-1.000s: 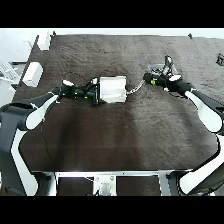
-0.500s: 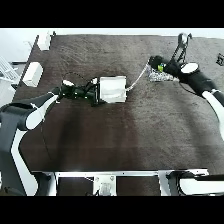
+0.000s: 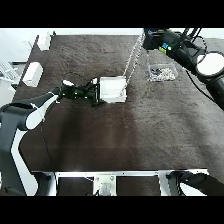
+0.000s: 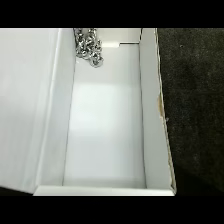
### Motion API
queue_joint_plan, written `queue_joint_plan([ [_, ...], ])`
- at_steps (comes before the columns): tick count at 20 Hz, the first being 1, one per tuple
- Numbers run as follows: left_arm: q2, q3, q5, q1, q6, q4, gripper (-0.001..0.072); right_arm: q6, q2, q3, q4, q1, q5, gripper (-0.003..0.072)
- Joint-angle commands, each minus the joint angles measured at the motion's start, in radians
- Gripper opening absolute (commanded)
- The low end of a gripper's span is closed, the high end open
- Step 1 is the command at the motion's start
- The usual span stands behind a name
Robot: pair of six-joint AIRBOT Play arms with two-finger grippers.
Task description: Fold the box and place the chain.
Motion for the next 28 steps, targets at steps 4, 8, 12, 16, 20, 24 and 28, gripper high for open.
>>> queue_joint_plan([
  [4,0.000,0.000,0.000,0.000,0.000,0.000,0.0462,0.001,0.029,-0.021,-0.040,0.139,-0.020,0.0010],
  [8,0.000,0.000,0.001,0.000,0.000,0.000,0.0462,0.002,0.004,-0.062,-0.039,0.161,-0.021,0.0010],
  [12,0.000,0.000,0.000,0.000,0.000,0.000,0.0462,0.014,-0.081,-0.119,-0.034,0.161,-0.022,0.0010],
  [16,0.000,0.000,0.000,0.000,0.000,0.000,0.0461,0.017,-0.267,-0.206,-0.001,0.163,-0.093,0.0010],
  [20,0.000,0.000,0.000,0.000,0.000,0.000,0.0462,0.073,-0.463,-0.226,0.006,0.164,-0.115,0.0091],
  [24,0.000,0.000,0.000,0.000,0.000,0.000,0.0462,0.053,-0.379,-0.209,0.006,0.159,-0.103,0.0568],
  [28,0.000,0.000,0.001,0.000,0.000,0.000,0.0461,0.027,-0.182,-0.200,-0.067,0.077,-0.111,0.0566],
])
